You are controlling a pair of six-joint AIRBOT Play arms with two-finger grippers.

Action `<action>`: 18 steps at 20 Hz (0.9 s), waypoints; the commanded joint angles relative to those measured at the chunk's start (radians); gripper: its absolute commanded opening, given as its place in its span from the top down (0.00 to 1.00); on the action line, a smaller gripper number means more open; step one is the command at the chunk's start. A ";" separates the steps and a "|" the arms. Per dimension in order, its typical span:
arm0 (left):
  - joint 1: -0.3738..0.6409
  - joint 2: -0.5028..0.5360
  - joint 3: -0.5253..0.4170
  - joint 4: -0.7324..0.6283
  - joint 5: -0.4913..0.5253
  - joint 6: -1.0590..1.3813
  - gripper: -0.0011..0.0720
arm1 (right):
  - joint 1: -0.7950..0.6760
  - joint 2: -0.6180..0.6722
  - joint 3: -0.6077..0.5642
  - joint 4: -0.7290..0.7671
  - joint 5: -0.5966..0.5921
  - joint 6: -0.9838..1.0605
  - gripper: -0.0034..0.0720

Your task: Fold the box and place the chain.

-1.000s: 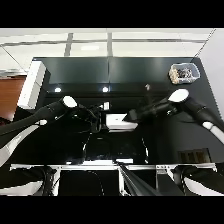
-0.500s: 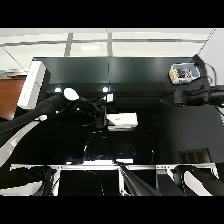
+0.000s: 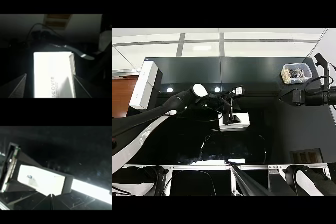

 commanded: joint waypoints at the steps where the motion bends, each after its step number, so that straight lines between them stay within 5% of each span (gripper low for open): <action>1: -0.008 -0.029 0.014 0.017 -0.029 -0.085 0.01 | -0.002 0.001 0.000 -0.005 0.000 -0.005 0.93; 10: -0.030 -0.029 0.018 0.137 -0.080 -0.099 0.01 | -0.002 0.001 0.000 -0.005 -0.008 -0.007 0.93; 18: -0.079 -0.030 0.017 0.215 0.030 -0.099 0.01 | -0.002 0.001 0.000 -0.005 -0.009 -0.007 0.93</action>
